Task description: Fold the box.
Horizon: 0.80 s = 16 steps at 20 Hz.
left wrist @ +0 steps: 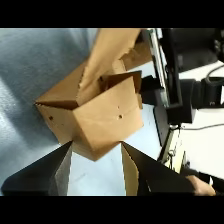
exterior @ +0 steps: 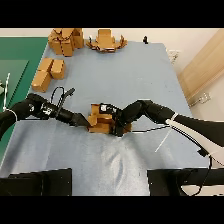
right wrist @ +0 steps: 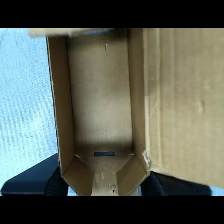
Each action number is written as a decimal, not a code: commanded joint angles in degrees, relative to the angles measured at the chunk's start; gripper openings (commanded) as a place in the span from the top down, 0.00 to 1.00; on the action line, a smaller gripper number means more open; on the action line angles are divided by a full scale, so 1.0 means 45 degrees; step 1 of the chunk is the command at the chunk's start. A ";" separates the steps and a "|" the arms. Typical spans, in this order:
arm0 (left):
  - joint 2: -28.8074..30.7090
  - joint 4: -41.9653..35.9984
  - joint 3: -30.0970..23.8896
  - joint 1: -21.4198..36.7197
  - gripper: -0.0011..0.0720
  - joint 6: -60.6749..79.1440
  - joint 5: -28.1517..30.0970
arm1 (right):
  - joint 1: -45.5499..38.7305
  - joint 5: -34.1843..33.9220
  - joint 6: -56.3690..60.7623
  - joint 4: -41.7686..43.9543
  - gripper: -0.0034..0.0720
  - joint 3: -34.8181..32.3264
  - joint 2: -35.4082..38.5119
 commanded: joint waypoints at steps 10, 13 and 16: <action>0.0000 0.0675 0.0899 -0.1588 0.21 -0.2662 0.1467 | 0.0005 -0.0044 0.0000 0.0005 0.95 0.0005 0.0000; 0.0000 0.1938 0.1341 -0.2123 0.21 -0.4299 0.1054 | 0.0005 -0.0049 0.0005 0.0005 0.95 0.0005 0.0000; 0.0005 0.3181 0.1826 -0.2259 0.22 -0.5974 0.0933 | 0.0005 -0.0049 0.0005 0.0005 0.95 0.0005 0.0000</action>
